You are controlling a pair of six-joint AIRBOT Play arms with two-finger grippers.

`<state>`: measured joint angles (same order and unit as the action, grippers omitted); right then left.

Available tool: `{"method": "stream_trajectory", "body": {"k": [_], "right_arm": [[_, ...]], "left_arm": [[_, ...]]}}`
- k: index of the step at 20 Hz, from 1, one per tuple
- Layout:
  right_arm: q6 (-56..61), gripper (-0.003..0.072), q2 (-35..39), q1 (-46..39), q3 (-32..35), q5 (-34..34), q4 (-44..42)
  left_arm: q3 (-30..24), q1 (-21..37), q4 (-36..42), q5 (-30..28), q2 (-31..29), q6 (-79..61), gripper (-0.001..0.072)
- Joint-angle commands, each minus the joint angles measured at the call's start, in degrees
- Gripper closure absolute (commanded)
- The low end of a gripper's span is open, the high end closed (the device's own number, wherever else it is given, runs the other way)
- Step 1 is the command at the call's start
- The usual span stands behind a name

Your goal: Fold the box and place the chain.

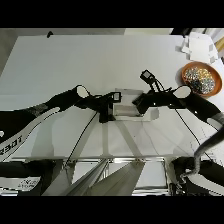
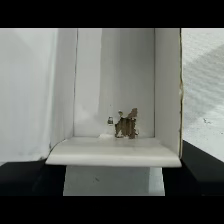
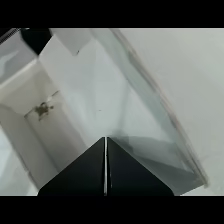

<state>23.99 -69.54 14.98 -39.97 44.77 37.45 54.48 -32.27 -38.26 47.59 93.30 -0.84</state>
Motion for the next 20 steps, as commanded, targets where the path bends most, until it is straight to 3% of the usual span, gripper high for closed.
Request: {"method": "stream_trajectory", "body": {"k": [1, 6, 8, 9, 10, 11, 13, 16, 18, 20], "right_arm": [[0.20, 0.0678, 4.44, 0.00, -0.31, 7.28, 7.19], [-6.62, 0.0678, 9.16, 0.00, -0.37, 19.23, 32.15], [-8.66, 0.0677, 8.76, 0.00, -0.35, 20.28, 38.45], [-8.74, 0.0605, 8.50, 0.00, -0.33, 19.30, 38.58], [-9.07, 0.0455, 8.09, 0.02, -0.20, 17.22, 37.99], [-9.11, 0.0391, 7.17, 0.00, -0.07, 14.53, 37.66], [-11.21, 0.0391, 4.90, -0.44, 0.39, 9.88, 35.04], [-23.12, 0.0411, 0.63, -2.08, 1.05, 8.24, 24.46], [-26.18, 0.0504, -1.46, -2.08, 1.05, 7.78, 21.07], [-26.25, 0.0505, -2.40, -2.08, 1.05, 7.63, 20.28]], "left_arm": [[0.00, 0.04, -0.04, -0.22, 0.04, 0.00, 0.0693], [0.00, 0.04, 0.00, -0.22, 0.04, 0.00, 0.0693], [0.00, 0.04, -0.02, -0.22, 0.02, 0.02, 0.0693], [0.00, 0.04, 0.00, -0.24, 0.04, 0.02, 0.0693], [0.00, 0.04, 0.00, -0.22, 0.04, 0.02, 0.0693], [0.00, 0.04, 0.00, -0.22, 0.04, 0.02, 0.0693], [0.00, 0.04, 0.00, -0.22, 0.04, 0.00, 0.0693], [0.00, 0.04, 0.07, -0.22, 0.04, 0.00, 0.0693], [0.00, 0.04, 0.04, -0.22, 0.04, 0.00, 0.0693], [0.00, 0.04, 0.04, -0.22, 0.04, 0.00, 0.0693]]}}
